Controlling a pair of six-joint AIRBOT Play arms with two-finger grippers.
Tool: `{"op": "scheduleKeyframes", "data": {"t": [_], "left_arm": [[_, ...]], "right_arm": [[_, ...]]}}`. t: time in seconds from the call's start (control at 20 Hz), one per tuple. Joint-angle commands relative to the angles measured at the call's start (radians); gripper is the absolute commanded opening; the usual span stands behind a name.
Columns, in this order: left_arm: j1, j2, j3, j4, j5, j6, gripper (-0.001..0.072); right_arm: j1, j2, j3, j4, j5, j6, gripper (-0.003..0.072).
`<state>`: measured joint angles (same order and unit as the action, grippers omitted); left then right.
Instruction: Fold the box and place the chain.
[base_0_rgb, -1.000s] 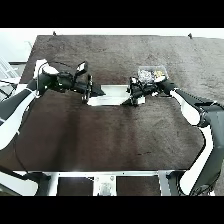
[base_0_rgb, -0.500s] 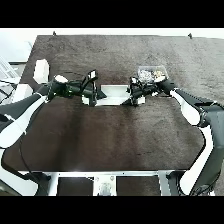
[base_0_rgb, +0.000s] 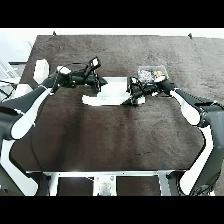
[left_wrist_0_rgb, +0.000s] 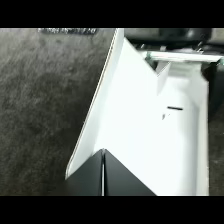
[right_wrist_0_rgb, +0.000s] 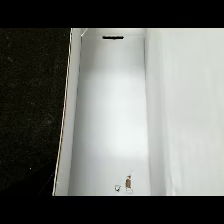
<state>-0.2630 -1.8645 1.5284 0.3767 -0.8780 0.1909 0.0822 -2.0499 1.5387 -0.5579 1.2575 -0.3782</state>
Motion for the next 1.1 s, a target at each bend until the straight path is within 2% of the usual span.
{"op": "scheduleKeyframes", "data": {"t": [0.0, 0.4, 1.05], "left_arm": [[0.0, -0.035, 0.025, 0.039, 0.034, -0.031, 0.0018], [-0.005, -0.098, 0.025, 0.047, 0.05, -0.037, 0.0018], [-0.015, -0.072, 0.026, 0.095, 0.059, -0.026, 0.0021]], "right_arm": [[0.0, 0.0, 0.0, 0.0, 0.0, 0.0, 0.0435], [0.0, 0.0, 0.0, 0.0, 0.0, 0.0, 0.0435], [0.0, 0.0, 0.0, 0.0, 0.0, 0.0, 0.0435]]}}
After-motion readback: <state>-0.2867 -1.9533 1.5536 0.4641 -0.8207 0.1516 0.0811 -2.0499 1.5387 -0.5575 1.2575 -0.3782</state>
